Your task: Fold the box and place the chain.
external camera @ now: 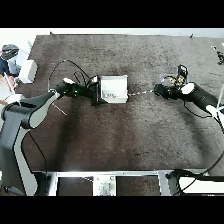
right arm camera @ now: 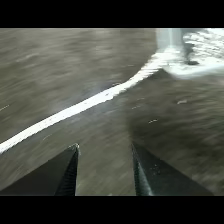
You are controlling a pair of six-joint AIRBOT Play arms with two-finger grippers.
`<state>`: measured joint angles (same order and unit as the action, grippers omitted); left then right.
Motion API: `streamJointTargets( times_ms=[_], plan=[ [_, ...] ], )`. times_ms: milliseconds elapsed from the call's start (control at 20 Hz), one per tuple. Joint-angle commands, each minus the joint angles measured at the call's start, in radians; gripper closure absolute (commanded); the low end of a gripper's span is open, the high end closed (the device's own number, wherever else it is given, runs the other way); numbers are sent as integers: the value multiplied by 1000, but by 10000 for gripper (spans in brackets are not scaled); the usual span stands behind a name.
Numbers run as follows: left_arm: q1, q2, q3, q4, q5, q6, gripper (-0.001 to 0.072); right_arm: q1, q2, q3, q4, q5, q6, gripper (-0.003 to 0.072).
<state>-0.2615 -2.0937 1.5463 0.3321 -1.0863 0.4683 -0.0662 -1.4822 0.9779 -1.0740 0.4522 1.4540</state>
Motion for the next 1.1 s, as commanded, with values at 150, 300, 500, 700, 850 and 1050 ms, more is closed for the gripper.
streamJointTargets(
  times_ms=[150,300,500,700,850,1050],
  plan=[
    [0,0,0,0,0,0,425,-29,-189,123,152,-87,-34,301],
    [0,0,0,0,0,0,425,-9,-243,196,170,-70,-39,415],
    [0,0,0,0,0,0,424,27,-216,200,227,6,-89,675],
    [0,0,0,0,0,0,424,120,-25,200,226,111,-163,675],
    [0,0,0,0,0,0,425,200,126,200,226,132,-183,675],
    [0,0,0,0,0,0,424,281,240,204,226,89,-187,674]
  ],
)
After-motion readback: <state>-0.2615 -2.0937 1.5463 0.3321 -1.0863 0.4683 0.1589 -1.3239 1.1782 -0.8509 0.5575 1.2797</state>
